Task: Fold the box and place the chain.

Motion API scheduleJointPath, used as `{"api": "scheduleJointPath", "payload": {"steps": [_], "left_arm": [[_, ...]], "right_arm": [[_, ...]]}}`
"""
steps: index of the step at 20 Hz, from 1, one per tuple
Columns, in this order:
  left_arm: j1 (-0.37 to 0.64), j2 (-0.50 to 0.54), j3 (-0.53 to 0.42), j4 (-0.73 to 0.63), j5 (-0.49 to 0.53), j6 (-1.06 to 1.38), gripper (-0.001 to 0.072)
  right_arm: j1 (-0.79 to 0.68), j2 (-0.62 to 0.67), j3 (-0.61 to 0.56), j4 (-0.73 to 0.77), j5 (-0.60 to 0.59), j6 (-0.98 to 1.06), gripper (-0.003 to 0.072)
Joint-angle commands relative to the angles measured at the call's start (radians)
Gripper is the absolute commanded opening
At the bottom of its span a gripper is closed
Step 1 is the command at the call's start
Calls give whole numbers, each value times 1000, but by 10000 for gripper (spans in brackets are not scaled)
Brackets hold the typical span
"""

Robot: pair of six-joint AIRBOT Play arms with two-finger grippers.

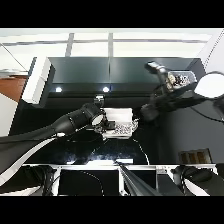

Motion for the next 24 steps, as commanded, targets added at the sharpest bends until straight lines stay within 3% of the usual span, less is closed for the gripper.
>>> {"api": "scheduleJointPath", "payload": {"steps": [1, 3, 5, 6, 8, 12, 18, 24], "left_arm": [[0, 0, 0, 1, -10, 0, 29], [0, 0, 0, 21, -31, 0, 28], [0, 0, 0, 55, -66, -8, 28], [0, 0, 0, 62, -72, -9, 28], [0, 0, 0, 65, -72, -28, 28], [0, 0, 13, 80, -64, -34, 28], [0, -7, 13, 79, -47, -34, 29], [0, -7, 13, 79, -48, -34, 29]], "right_arm": [[-238, 102, -115, -76, -28, -155, 574], [-343, 135, -270, 0, -127, -320, 575], [-340, 128, -407, 1, -243, -521, 577], [-323, 121, -454, 5, -307, -556, 690], [-253, 106, -518, 0, -421, -665, 708], [-114, 72, -531, 25, -482, -968, 707], [-22, -38, -531, 229, -528, -1185, 705], [-13, -137, -530, 322, -549, -1312, 699]]}}
